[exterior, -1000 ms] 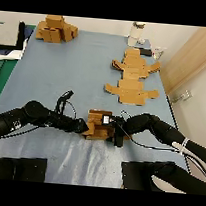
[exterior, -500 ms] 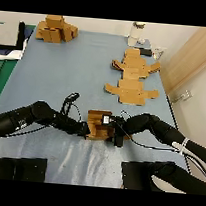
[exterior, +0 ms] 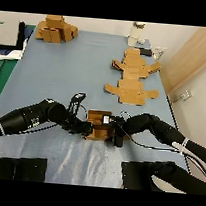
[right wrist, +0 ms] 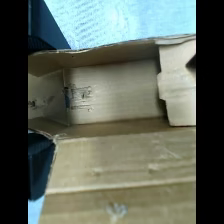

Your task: Fold the box.

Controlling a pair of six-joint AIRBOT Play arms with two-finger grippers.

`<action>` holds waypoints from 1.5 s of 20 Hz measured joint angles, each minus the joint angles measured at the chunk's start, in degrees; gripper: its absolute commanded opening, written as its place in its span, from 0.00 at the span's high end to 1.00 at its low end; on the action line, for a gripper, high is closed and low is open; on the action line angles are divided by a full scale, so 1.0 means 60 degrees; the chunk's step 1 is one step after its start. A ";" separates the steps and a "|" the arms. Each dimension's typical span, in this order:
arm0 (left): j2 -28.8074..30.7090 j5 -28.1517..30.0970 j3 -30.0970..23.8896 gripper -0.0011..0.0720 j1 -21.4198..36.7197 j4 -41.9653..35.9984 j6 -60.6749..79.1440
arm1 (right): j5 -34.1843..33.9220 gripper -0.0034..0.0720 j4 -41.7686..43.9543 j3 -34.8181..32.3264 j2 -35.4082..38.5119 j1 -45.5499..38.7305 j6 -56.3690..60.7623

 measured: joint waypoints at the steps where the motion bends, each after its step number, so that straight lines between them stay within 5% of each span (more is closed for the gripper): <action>1: -0.0007 -0.0095 0.0120 0.44 -0.0098 0.0342 -0.0390 | -0.0011 0.25 0.0000 0.0000 0.0000 0.0000 0.0000; 11: -0.0073 -0.0852 0.0856 0.44 -0.0656 0.1388 -0.1938 | -0.0004 0.24 -0.0004 0.0000 -0.0004 0.0000 0.0004; 21: -0.0270 -0.0295 0.0925 0.39 -0.0718 0.1650 -0.2255 | 0.0011 0.24 -0.0007 0.0000 -0.0004 0.0000 0.0004; 30: -0.0288 -0.1180 0.1100 0.34 -0.0754 0.1767 -0.2484 | 0.0011 0.24 -0.0007 0.0000 0.0000 0.0000 0.0004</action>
